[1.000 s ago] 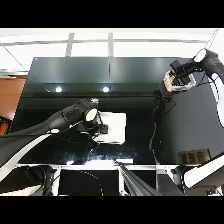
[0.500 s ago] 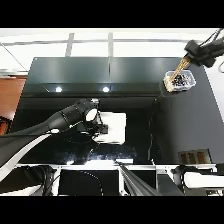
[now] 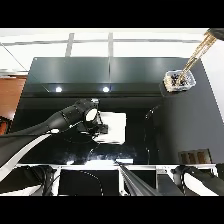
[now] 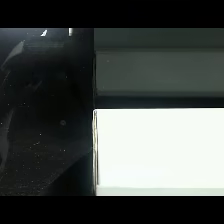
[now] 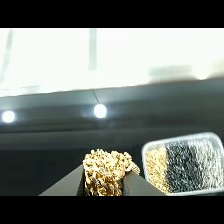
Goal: Fold the box and place the chain.
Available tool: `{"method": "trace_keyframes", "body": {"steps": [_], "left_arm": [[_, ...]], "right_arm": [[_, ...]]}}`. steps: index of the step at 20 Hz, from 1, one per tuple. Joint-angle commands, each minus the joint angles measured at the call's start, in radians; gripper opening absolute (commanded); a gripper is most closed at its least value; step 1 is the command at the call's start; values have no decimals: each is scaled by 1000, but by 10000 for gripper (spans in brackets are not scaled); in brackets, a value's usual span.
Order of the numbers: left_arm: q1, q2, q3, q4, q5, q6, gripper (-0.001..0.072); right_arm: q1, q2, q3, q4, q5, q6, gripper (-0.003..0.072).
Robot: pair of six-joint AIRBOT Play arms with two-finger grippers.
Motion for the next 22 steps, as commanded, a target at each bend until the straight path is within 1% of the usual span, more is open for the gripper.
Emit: {"method": "trace_keyframes", "body": {"steps": [1, 4, 6, 8, 10, 11, 13, 16, 19, 22], "left_arm": [[0, 1, 0, 0, 0, 0, 28], [0, 1, 0, 0, 1, 0, 27], [0, 1, 0, 0, 1, 0, 28], [0, 1, 0, 0, 0, 0, 27], [0, 1, 0, 0, -2, 0, 27], [0, 1, 0, 0, -2, 0, 28], [0, 1, 0, 0, 0, 0, 28], [0, 1, 0, 0, 1, 0, 27], [0, 1, 0, 0, 0, 0, 28], [0, 1, 0, 0, 0, 0, 28]], "right_arm": [[28, 136, 0, 98, 110, -132, 8], [29, 185, -1, 241, 276, -164, 8], [55, 195, -14, 349, 344, -201, 8], [111, 192, -48, 454, 419, -272, 8], [181, 192, -108, 469, 451, -271, 8], [216, 192, -144, 470, 446, -268, 8], [296, 192, -219, 482, 395, -268, 8], [407, 190, -299, 539, 270, -268, 9], [493, 181, -308, 564, 134, -268, 9], [515, 180, -308, 655, 41, -289, 9]]}}
